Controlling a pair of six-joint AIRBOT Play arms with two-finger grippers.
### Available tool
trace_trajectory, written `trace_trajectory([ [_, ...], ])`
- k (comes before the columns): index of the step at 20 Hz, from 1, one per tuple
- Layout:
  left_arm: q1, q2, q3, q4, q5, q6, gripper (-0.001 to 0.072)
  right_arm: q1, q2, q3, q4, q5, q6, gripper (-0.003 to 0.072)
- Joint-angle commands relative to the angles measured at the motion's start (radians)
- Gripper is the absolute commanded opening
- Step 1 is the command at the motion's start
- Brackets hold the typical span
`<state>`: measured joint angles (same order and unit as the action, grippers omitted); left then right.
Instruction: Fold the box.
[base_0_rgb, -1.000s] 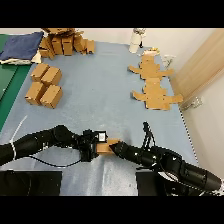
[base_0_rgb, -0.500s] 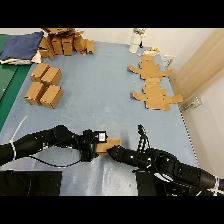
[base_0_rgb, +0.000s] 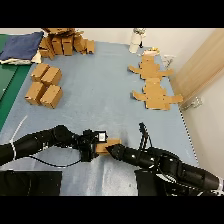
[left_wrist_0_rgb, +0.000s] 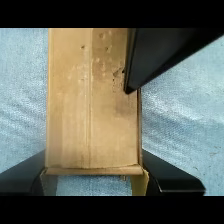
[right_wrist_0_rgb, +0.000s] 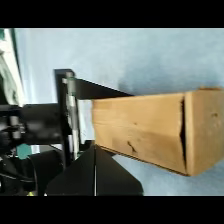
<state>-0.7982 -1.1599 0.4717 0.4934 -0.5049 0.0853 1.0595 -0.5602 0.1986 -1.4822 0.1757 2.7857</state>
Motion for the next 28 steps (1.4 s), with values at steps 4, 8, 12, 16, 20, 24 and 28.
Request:
trace_trajectory([
  [4,0.001,0.0,0.001,-0.003,0.03,-0.024,0.051,-0.128,0.278,0.004,-0.119,0.304,0.001,0.0004],
  [8,0.002,0.022,0.009,0.001,0.107,-0.274,0.051,-0.206,0.444,0.004,-0.178,0.448,0.001,0.0004],
  [12,0.046,0.08,0.052,0.005,0.185,-0.445,0.051,-0.257,0.493,0.004,-0.21,0.578,0.001,0.0004],
  [16,0.269,0.081,0.167,0.013,0.182,-0.56,0.0511,-0.256,0.489,0.003,-0.246,0.585,0.001,0.0004],
  [20,0.576,-0.051,0.374,0.201,0.063,-0.77,0.0511,-0.256,0.489,0.003,-0.269,0.586,0.001,0.0004],
  [24,0.713,-0.237,0.646,0.461,-0.056,-0.983,0.0511,-0.257,0.489,0.003,-0.282,0.586,0.016,0.0004],
  [28,0.742,-0.388,0.851,0.552,-0.117,-1.062,0.0511,-0.257,0.489,0.003,-0.342,0.586,0.071,0.0003],
])
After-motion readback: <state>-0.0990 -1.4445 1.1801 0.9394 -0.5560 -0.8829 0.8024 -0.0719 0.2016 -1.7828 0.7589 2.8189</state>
